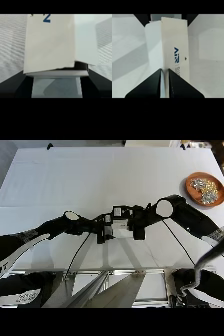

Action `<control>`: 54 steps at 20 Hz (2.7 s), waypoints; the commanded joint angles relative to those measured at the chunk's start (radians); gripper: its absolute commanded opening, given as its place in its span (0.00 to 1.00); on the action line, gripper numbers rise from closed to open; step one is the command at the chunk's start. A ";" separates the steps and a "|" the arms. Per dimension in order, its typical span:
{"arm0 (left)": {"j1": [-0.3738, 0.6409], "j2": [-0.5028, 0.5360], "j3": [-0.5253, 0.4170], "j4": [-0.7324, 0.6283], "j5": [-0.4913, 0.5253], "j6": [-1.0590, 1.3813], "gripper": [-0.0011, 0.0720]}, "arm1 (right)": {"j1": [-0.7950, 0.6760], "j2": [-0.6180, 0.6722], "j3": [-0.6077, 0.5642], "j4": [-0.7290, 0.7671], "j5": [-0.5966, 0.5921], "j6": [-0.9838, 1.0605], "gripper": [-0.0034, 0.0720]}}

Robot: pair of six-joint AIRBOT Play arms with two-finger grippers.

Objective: Fold the box and place the chain.

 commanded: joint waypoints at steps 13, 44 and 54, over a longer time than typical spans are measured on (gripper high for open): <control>0.000 0.000 0.000 0.002 -0.003 0.003 0.30 | 0.000 -0.001 -0.027 0.010 -0.014 0.012 0.13; 0.000 0.000 0.000 0.002 -0.003 0.003 0.30 | 0.000 -0.042 -0.129 0.347 -0.130 -0.025 0.07; 0.000 0.000 0.000 0.002 -0.003 0.003 0.30 | 0.000 0.074 -0.128 0.327 -0.169 -0.067 0.07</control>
